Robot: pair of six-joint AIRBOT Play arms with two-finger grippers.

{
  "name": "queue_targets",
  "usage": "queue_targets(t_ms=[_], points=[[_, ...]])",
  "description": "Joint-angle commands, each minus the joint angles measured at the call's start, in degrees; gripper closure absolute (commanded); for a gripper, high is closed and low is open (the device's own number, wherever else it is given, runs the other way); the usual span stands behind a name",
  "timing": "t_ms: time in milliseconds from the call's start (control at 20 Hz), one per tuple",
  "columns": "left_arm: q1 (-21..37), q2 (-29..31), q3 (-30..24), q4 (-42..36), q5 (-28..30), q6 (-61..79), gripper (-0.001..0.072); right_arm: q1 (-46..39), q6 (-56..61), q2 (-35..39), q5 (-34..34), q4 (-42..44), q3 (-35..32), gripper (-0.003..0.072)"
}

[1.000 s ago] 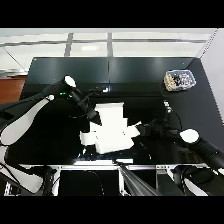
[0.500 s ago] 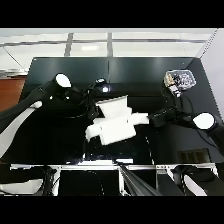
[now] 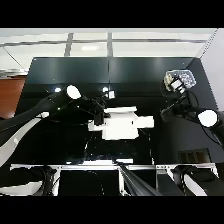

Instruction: Fold the box and place the chain.

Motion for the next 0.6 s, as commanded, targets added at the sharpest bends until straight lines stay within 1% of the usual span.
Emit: queue_targets(t_ms=[0,100,150,250,400,550], points=[[-0.81,-2.08,-0.13,0.13,0.87,4.61,0.0684,1.6,-16.11,-0.09,5.86,6.91,-1.81,0.0013],[-0.76,-3.02,-0.13,0.13,0.66,4.11,0.0684,2.91,-24.09,-0.11,9.18,13.18,-3.58,0.0013],[-0.79,-3.41,-0.13,0.11,0.59,4.11,0.0684,3.58,-26.29,-0.11,9.97,14.88,-4.48,0.0013],[-0.76,-3.63,-0.13,0.11,0.42,3.98,0.0684,4.83,-26.95,-0.11,10.73,14.95,-5.57,0.0013],[-0.76,-3.63,-0.13,0.09,0.39,3.98,0.0684,6.45,-30.14,-0.11,14.75,14.99,-5.81,0.0013],[-0.76,-3.63,-0.13,0.09,0.42,3.98,0.0684,8.83,-32.59,-0.13,14.86,15.02,-7.32,0.0013]])
